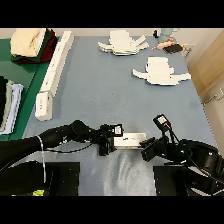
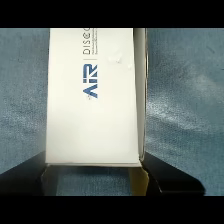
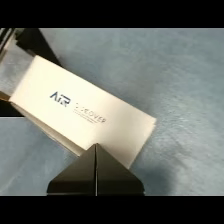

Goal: Fold the box.

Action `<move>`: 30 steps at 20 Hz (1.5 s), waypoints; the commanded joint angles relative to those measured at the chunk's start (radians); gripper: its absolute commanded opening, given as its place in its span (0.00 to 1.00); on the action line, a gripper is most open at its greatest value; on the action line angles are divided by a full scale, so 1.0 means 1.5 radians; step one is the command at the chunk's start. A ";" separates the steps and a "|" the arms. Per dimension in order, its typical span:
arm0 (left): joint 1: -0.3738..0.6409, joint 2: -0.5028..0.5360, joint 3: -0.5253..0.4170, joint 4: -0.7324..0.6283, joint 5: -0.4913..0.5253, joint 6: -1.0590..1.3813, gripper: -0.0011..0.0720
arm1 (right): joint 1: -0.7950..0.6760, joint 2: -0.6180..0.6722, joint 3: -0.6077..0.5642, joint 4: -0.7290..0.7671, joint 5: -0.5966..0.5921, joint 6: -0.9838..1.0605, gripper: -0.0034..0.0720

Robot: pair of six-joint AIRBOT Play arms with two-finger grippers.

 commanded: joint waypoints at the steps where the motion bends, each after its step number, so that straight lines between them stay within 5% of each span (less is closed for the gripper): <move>1: 0.000 0.000 0.000 0.001 0.001 0.001 0.73 | 0.002 0.037 0.031 -0.041 -0.028 0.001 0.05; 6: 0.000 0.000 0.000 0.001 0.001 0.001 0.73 | 0.002 0.030 0.064 -0.123 0.022 0.009 0.05; 12: 0.000 0.000 0.000 0.001 0.001 0.001 0.73 | -0.004 -0.070 0.148 -0.251 0.226 0.096 0.05; 21: 0.000 0.001 0.002 0.001 0.007 0.000 0.73 | -0.229 -0.325 0.334 -0.102 0.240 0.186 0.05; 30: 0.053 0.047 0.008 0.004 0.018 -0.142 0.73 | -0.250 -0.339 0.340 -0.157 0.207 0.315 0.05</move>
